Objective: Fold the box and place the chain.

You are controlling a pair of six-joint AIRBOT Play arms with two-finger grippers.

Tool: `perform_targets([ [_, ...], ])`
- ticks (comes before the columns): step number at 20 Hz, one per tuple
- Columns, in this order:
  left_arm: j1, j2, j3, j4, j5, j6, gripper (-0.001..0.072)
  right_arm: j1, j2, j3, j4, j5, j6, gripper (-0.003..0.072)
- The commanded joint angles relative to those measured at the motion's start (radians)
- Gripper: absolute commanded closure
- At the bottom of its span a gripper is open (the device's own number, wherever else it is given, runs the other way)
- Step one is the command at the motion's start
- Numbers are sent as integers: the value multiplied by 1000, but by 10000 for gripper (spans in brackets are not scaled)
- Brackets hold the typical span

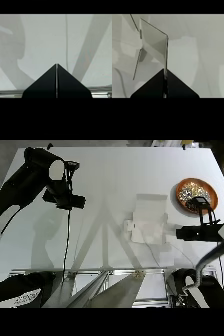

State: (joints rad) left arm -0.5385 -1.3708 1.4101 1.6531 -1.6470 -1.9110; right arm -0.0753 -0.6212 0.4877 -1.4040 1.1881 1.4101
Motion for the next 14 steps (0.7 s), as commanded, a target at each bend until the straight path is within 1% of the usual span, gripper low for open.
perform_targets([
  [1,1,1,0,0,0,0,701,27,39,-79,47,-28,0,671],
  [6,1,1,0,0,27,1,701,33,39,-79,47,-27,-32,670],
  [8,1,-2,0,5,155,5,700,33,38,-79,47,-31,-32,670],
  [9,1,-6,0,3,190,7,695,33,37,-79,47,-28,-32,670],
  [10,1,-17,0,0,217,45,628,33,36,-79,48,-26,-32,670],
  [11,1,-33,0,-10,231,111,471,33,36,-79,48,-26,-32,670],
  [12,3,-54,0,-48,237,205,318,33,36,-79,51,-27,-37,670],
  [13,4,-75,-2,-109,250,292,307,33,36,-79,60,-27,-66,669],
  [14,4,-92,-5,-206,273,399,307,33,36,-79,80,-27,-97,669],
])
